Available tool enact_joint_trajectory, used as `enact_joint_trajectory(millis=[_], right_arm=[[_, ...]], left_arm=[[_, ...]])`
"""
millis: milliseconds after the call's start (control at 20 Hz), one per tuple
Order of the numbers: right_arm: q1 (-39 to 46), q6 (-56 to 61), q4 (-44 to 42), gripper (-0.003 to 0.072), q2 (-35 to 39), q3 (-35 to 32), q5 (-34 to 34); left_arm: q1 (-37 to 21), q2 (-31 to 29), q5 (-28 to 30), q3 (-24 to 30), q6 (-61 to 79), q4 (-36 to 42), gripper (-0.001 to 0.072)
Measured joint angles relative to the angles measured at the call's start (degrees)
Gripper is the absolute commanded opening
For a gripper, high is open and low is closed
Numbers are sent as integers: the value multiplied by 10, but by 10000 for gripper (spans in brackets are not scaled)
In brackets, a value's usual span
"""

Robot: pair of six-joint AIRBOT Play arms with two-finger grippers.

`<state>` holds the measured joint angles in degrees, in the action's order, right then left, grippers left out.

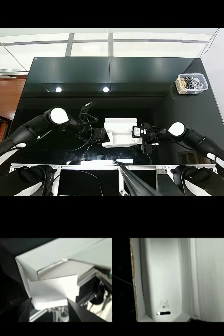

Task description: Fold the box and place the chain.

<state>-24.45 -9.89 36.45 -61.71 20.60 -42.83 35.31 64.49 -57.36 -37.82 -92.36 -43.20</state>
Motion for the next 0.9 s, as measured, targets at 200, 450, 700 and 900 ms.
enact_joint_trajectory(millis=[200,450,700,900], right_arm=[[0,0,0,90,0,0,0],[0,0,0,91,0,0,0],[0,0,0,91,0,0,0],[0,0,0,90,0,0,0]], left_arm=[[32,2,27,-9,-51,-37,508],[47,14,52,-20,-112,-102,508],[50,20,68,-24,-132,-124,508],[56,22,71,-25,-138,-129,508]])
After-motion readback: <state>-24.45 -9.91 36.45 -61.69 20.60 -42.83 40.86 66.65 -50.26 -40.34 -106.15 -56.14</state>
